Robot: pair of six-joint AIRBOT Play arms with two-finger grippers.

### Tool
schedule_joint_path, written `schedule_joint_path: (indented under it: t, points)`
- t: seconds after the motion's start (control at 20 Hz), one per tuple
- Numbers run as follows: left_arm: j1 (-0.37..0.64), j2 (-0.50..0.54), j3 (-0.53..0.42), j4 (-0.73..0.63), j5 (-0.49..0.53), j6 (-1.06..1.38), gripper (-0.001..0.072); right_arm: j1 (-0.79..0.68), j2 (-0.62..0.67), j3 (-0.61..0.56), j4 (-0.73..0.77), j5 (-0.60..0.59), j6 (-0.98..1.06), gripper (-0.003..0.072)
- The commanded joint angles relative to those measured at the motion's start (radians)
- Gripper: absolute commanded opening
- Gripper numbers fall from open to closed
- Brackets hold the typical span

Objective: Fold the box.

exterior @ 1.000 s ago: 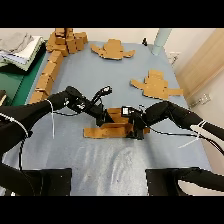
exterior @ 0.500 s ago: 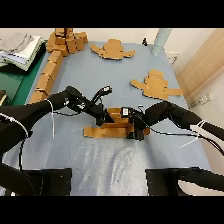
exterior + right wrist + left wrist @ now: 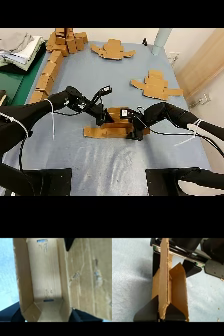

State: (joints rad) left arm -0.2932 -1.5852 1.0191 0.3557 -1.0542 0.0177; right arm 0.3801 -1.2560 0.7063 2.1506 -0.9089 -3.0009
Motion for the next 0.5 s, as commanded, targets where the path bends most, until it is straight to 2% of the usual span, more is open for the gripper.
schedule_joint_path:
  t: [0.0,0.1,0.2,0.45]
  points:
    - [0.000,0.001,0.000,0.000,-0.001,0.000,0.0014,0.002,-0.008,0.000,0.000,0.010,-0.003,0.0632]
    - [0.000,0.001,0.000,0.000,-0.001,0.000,0.0014,0.002,-0.015,0.000,0.000,0.011,-0.003,0.0622]
    - [0.000,0.001,0.000,0.000,-0.001,0.000,0.0014,0.008,-0.016,0.000,0.002,0.006,-0.003,0.0490]
    - [0.000,0.001,0.000,0.000,-0.001,0.000,0.0014,0.021,-0.016,0.000,-0.001,0.006,-0.003,0.0453]
